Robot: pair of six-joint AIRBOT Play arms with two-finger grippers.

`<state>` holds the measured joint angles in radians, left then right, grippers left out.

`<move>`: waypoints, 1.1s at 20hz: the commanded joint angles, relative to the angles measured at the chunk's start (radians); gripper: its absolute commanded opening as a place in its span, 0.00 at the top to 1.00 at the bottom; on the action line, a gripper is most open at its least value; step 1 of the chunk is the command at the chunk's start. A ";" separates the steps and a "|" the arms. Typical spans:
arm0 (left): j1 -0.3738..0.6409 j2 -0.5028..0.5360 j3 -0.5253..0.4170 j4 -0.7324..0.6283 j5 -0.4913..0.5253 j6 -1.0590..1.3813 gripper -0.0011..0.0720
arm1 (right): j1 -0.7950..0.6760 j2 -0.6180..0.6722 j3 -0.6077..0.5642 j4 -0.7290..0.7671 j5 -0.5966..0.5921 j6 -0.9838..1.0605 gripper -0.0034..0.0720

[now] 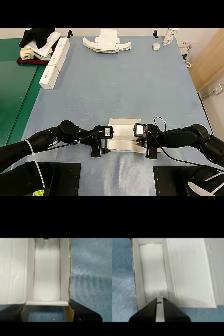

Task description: Fold the box.

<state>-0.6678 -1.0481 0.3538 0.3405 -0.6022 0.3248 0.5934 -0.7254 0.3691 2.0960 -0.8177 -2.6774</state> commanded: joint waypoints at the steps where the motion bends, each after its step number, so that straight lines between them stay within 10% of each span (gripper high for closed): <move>1: 0.000 0.000 0.000 0.000 0.000 0.000 0.26 | 0.001 -0.024 0.000 0.023 0.013 -0.013 0.38; 8: 0.000 0.000 0.000 0.000 0.000 0.000 0.26 | 0.001 -0.023 -0.001 0.018 0.013 -0.032 0.06; 13: 0.000 0.000 0.000 0.000 0.000 0.000 0.26 | 0.001 -0.021 0.000 0.008 0.002 -0.031 0.06; 15: 0.000 0.000 0.000 0.000 0.000 0.000 0.26 | 0.001 -0.021 0.002 -0.024 -0.029 0.011 0.17; 19: 0.000 0.000 0.000 0.000 0.000 0.000 0.26 | 0.001 -0.021 0.048 -0.251 -0.167 0.433 0.95; 22: 0.000 0.000 0.000 0.000 0.000 0.000 0.26 | -0.006 -0.017 0.107 -0.391 -0.247 0.693 0.95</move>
<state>-0.6678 -1.0481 0.3538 0.3424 -0.6022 0.3275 0.5922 -0.7460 0.4309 1.8576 -0.9749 -2.2726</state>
